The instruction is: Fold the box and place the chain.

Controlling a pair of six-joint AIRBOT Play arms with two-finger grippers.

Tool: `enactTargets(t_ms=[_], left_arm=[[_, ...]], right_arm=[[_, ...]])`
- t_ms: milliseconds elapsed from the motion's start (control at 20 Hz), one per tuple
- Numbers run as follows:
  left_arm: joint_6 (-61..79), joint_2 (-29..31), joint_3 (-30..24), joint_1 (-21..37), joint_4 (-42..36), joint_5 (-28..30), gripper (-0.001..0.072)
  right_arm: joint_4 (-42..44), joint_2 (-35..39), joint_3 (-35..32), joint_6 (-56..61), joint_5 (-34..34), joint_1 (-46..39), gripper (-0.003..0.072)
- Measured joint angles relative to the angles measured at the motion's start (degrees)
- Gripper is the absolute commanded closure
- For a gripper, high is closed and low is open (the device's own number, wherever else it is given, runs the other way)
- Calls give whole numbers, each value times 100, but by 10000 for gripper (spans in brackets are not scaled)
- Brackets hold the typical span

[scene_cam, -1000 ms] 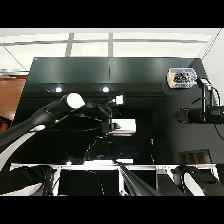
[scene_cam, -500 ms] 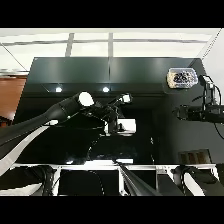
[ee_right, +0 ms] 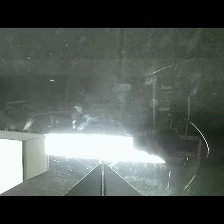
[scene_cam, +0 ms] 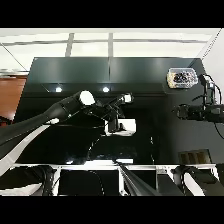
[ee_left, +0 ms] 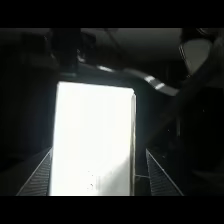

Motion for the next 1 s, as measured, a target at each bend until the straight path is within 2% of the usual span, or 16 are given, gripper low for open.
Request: enactTargets(t_ms=[750, 1000], left_arm=[[-531, -175, 122, -155, 752, -258, -9], [-616, -243, 125, -494, 1410, 39, -9]], right_arm=[[0, 0, 0, -2, -61, 0, 671], [0, 0, 0, -2, -63, 0, 670]])
